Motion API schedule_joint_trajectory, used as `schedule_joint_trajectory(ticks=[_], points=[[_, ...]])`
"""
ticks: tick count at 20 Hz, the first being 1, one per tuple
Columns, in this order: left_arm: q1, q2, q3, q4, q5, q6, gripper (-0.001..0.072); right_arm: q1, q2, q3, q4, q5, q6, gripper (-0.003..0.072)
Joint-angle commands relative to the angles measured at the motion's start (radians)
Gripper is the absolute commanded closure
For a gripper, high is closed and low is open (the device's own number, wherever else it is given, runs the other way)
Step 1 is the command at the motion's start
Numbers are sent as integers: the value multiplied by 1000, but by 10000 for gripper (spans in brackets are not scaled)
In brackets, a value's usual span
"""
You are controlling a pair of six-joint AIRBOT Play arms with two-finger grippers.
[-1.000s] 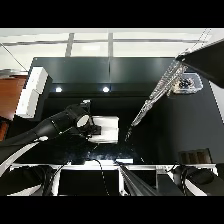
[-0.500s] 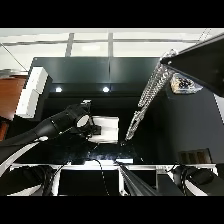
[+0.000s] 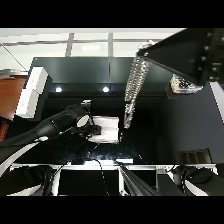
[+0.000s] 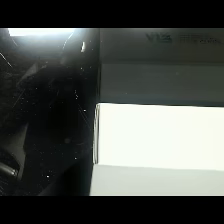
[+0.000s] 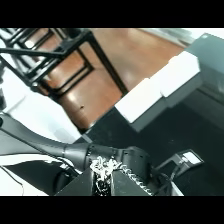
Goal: Fold the box and place the chain.
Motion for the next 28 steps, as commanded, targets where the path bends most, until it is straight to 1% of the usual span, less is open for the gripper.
schedule_joint_trajectory(ticks=[1,3,6,9,13,14,17,20,25,28], points=[[0,0,0,-1,1,0,680,34,-42,0,4,-26,-24,664],[0,0,0,-1,0,0,680,48,-73,0,-3,-26,-32,663],[0,0,0,-1,1,0,680,71,-120,-1,-92,-19,-30,663],[0,0,0,-1,1,0,680,95,-166,-3,-120,-3,-30,663],[0,0,0,-1,1,0,680,150,-201,-10,-264,52,3,663],[0,0,0,0,2,0,680,158,-203,-26,-267,64,4,663],[0,0,0,0,2,0,680,189,-203,-116,-266,81,12,662],[0,0,0,0,2,0,680,238,-204,-224,-266,-20,38,662],[1,0,0,0,1,-1,680,252,-206,-419,-295,-47,64,661],[1,0,0,-3,2,0,680,260,-206,-535,-278,-152,80,661]])
